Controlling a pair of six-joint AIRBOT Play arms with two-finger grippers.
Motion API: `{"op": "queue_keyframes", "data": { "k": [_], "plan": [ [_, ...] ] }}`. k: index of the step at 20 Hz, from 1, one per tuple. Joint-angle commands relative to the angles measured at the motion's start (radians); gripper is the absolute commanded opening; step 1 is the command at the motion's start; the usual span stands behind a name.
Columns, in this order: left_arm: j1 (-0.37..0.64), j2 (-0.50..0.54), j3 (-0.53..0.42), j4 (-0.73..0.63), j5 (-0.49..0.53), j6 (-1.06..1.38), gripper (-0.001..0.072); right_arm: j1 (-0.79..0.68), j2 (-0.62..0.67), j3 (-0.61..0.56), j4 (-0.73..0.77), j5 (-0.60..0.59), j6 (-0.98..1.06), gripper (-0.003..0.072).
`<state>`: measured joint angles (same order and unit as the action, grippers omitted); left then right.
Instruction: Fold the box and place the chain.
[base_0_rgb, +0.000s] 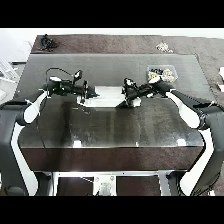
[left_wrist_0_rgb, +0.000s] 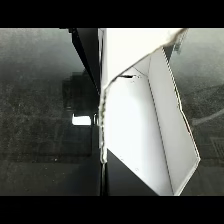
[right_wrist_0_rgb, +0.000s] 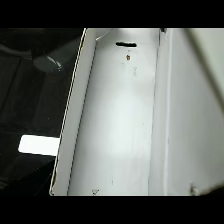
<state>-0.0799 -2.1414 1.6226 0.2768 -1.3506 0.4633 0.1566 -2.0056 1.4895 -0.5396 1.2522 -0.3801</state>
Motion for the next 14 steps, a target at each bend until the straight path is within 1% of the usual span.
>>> {"op": "queue_keyframes", "data": {
  "k": [1,2,8,9,10,14],
  "plan": [
    [0.001,0.001,0.001,0.0,0.0,0.0,0.0021,0.0,-0.001,0.0,-0.02,0.002,0.01,0.0603],
    [0.001,0.001,0.001,0.0,0.0,0.0,0.0021,0.0,-0.001,0.003,-0.025,0.002,0.016,0.0617],
    [0.001,0.001,0.001,0.0,0.0,0.0,0.0021,0.0,-0.001,0.022,-0.048,-0.003,0.024,0.0615],
    [0.001,0.001,0.001,0.0,0.0,0.0,0.0021,0.0,-0.001,0.029,-0.048,-0.003,0.023,0.0612],
    [0.001,0.001,0.001,0.0,0.0,0.0,0.0021,0.0,-0.001,0.037,-0.048,-0.003,0.024,0.0587],
    [0.001,0.001,0.001,0.0,0.0,0.0,0.0021,0.0,-0.001,0.05,-0.055,-0.002,0.021,0.0587]
  ]
}}
